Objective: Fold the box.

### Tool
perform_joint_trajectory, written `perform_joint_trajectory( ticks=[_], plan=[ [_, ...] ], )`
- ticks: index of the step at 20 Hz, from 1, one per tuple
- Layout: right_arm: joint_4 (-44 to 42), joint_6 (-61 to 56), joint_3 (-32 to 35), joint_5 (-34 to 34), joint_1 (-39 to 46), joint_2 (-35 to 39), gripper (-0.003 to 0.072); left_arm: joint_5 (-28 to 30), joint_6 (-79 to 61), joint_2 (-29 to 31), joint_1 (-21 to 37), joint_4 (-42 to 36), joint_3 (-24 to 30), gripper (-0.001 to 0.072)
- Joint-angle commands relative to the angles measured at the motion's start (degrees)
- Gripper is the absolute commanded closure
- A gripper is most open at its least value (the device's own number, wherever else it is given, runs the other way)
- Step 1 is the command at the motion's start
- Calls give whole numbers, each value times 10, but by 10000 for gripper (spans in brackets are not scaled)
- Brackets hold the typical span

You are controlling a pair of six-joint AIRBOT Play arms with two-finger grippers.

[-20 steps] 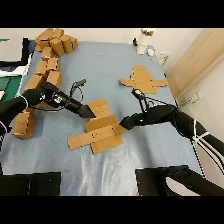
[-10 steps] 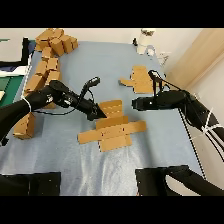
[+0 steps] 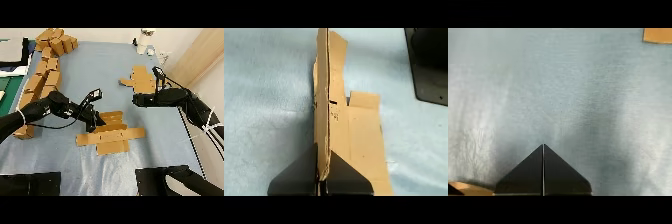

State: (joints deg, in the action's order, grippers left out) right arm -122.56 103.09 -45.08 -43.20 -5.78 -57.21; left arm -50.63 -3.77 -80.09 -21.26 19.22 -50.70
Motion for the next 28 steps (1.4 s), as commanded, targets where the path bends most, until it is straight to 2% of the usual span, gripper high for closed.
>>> perform_joint_trajectory(
  ticks=[1, 19, 23, 28],
  plan=[
    [-9, -2, 0, 13, -1, 0, 682, 33, -37, 4, -2, 0, 31, 700],
    [-13, -15, 0, -5, -11, -21, 683, -19, -43, 19, -2, 9, 39, 697],
    [-9, -33, 0, -87, -11, -20, 682, -20, -42, 19, -2, 9, 39, 697],
    [45, -103, 0, -195, -12, 7, 683, -20, -42, 19, -2, 9, 39, 697]
  ],
)
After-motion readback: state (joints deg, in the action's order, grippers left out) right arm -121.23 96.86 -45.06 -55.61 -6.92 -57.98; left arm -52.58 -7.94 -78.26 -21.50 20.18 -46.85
